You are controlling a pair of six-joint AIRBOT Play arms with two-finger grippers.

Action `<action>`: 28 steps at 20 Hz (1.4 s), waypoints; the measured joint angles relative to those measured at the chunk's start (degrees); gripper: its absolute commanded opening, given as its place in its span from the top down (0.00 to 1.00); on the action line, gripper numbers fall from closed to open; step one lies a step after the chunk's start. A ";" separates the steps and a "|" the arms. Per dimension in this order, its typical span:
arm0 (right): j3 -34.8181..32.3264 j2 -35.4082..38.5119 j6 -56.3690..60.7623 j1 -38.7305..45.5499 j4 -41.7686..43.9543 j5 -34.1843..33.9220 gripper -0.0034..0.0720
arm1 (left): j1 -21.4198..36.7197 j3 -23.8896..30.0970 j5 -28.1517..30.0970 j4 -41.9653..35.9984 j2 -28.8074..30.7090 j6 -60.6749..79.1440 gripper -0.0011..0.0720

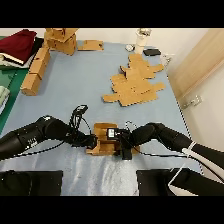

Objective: Fold the box.

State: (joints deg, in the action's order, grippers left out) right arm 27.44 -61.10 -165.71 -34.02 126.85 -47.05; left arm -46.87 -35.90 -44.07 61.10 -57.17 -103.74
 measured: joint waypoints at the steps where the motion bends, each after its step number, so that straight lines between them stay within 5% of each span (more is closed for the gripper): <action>1: 0.00 0.00 0.00 0.00 -0.02 0.00 0.30 | -0.85 -0.59 -0.33 1.01 -0.57 -1.84 0.30; 14: 0.00 0.00 0.00 0.00 0.00 0.00 0.30 | -11.10 -12.55 -9.20 17.79 -10.38 -23.45 0.30; 27: 0.00 0.00 0.02 0.00 -0.02 0.00 0.30 | -16.09 -21.29 -18.16 22.40 -21.16 -34.82 0.31; 28: 0.00 0.00 0.02 0.00 -0.02 0.00 0.30 | -16.15 -21.64 -18.53 22.77 -21.68 -36.52 0.50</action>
State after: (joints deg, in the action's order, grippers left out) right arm 27.44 -61.10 -165.69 -34.02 126.82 -47.05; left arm -63.02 -57.54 -62.61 83.88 -78.85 -140.27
